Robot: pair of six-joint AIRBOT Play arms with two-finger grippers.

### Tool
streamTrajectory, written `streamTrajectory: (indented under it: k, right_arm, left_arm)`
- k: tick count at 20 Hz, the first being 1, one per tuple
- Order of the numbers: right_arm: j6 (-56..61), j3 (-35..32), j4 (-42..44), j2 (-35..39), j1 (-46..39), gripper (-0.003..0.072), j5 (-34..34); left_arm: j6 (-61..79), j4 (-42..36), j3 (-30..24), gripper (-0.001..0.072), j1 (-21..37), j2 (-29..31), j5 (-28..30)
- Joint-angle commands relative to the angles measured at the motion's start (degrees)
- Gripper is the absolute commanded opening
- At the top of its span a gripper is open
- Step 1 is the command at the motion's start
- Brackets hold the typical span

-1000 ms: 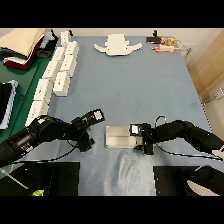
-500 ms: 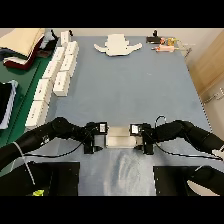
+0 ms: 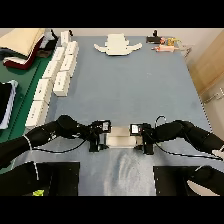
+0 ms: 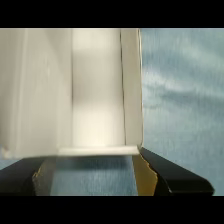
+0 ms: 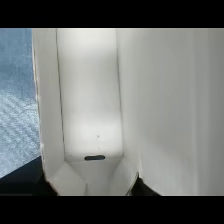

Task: Fold the box.

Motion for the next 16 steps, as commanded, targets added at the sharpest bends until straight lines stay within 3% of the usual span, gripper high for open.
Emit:
streamTrajectory:
  k: [1, 16]
  right_arm:
    - [-0.1, 0.0, 0.0, 0.0, 0.0, 0.0470, 0.0]
    - [-0.1, 0.0, 0.0, 0.0, 0.0, 0.0470, 0.0]
  left_arm:
    - [1.5, -0.5, 0.0, 0.0695, 0.1, -1.4, -1.2]
    - [-0.7, -0.2, 0.6, 0.0692, -3.5, -3.2, 2.9]
